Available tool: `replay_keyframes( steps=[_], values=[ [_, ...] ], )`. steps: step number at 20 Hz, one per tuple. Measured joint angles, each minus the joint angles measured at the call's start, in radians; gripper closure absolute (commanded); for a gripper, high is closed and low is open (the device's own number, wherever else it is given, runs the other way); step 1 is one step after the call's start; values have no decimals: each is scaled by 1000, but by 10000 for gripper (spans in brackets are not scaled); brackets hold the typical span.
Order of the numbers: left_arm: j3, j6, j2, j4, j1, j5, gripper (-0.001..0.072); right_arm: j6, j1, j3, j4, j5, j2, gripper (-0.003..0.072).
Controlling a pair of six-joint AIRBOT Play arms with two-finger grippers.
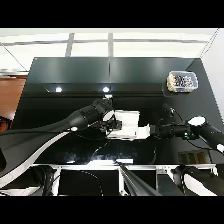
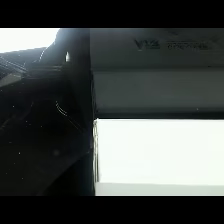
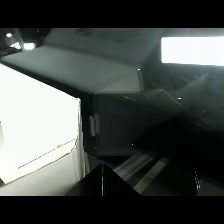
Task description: Fold the box and place the chain.
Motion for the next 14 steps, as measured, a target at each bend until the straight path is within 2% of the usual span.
replay_keyframes(
  steps=[8,9,10,11,12,14],
  values=[
    [0,0,0,0,0,0,684,-21,8,43,18,39,0,674],
    [0,0,0,0,0,0,683,-22,8,52,18,43,0,577],
    [0,0,0,0,0,0,683,-23,8,58,19,48,0,389],
    [0,0,0,0,0,0,683,-24,9,63,21,56,0,258],
    [0,0,0,0,0,0,684,-25,10,66,27,63,0,234],
    [0,0,0,0,0,-1,683,-27,19,71,44,69,0,234]
  ],
)
